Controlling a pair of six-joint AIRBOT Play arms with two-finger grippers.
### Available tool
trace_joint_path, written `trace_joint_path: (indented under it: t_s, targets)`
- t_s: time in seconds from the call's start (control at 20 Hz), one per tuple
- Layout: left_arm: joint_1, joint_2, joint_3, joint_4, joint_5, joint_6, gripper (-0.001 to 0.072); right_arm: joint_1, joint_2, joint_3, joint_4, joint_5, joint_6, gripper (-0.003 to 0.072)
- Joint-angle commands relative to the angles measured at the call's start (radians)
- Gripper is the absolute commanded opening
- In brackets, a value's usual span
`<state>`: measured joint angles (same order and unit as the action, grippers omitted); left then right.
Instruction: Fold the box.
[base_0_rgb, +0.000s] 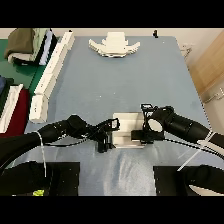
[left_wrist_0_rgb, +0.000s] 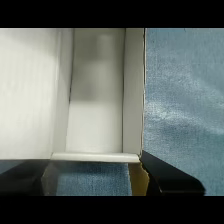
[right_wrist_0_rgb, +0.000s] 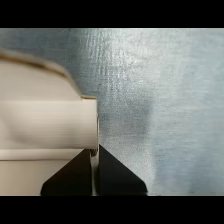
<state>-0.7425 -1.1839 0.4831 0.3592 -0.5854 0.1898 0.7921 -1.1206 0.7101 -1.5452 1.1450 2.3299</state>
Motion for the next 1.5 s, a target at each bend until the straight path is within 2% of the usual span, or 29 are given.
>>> trace_joint_path:
  t_s: [0.0, 0.1, 0.2, 0.25, 0.35, 0.55, 0.75, 0.85, 0.95, 1.1, 1.25, 1.35, 1.45]
  targets:
    - [0.0, 0.0, 0.001, 0.0, 0.0, 0.001, 0.0461, 0.002, -0.007, 0.001, -0.033, -0.001, 0.024, 0.0002]
    - [0.0, 0.0, 0.001, 0.0, 0.0, 0.001, 0.0462, 0.002, -0.008, 0.001, -0.023, -0.017, 0.006, 0.0022]
    - [0.0, -0.001, 0.001, 0.0, 0.0, 0.001, 0.0462, 0.002, -0.003, 0.005, 0.002, -0.024, -0.002, 0.0399]
    - [0.0, 0.0, 0.001, 0.0, 0.0, 0.001, 0.0462, 0.002, 0.003, 0.008, 0.002, -0.023, -0.007, 0.0475]
    - [0.0, 0.0, 0.001, 0.0, 0.0, 0.001, 0.0462, 0.002, 0.02, 0.021, 0.002, -0.011, -0.008, 0.0475]
    - [0.0, 0.0, 0.001, 0.0, 0.0, 0.001, 0.0461, 0.001, 0.071, 0.079, 0.001, 0.075, -0.009, 0.0475]
    - [0.0, 0.0, 0.001, 0.0, 0.0, 0.001, 0.0462, -0.019, 0.192, 0.175, -0.066, 0.175, -0.011, 0.0457]
    - [0.0, 0.0, 0.001, 0.0, 0.0, 0.001, 0.0461, -0.087, 0.25, 0.178, -0.122, 0.196, -0.03, 0.0141]
    - [0.0, 0.0, 0.001, 0.0, 0.0, 0.001, 0.0462, -0.248, 0.252, 0.174, -0.112, 0.228, -0.157, 0.0003]
    - [0.0, 0.0, 0.001, 0.0, 0.0, 0.001, 0.0462, -0.533, 0.169, 0.16, 0.085, 0.163, -0.43, 0.0003]
    - [0.0, 0.0, 0.001, 0.0, 0.0, 0.001, 0.0462, -0.762, -0.012, 0.16, 0.438, 0.101, -0.713, 0.0003]
    - [0.0, 0.0, 0.001, 0.0, 0.0, 0.001, 0.0462, -0.83, -0.142, 0.161, 0.705, 0.102, -0.898, 0.0003]
    - [0.0, 0.0, 0.001, 0.0, 0.0, 0.001, 0.0461, -0.833, -0.252, 0.161, 0.909, 0.105, -1.022, 0.0003]
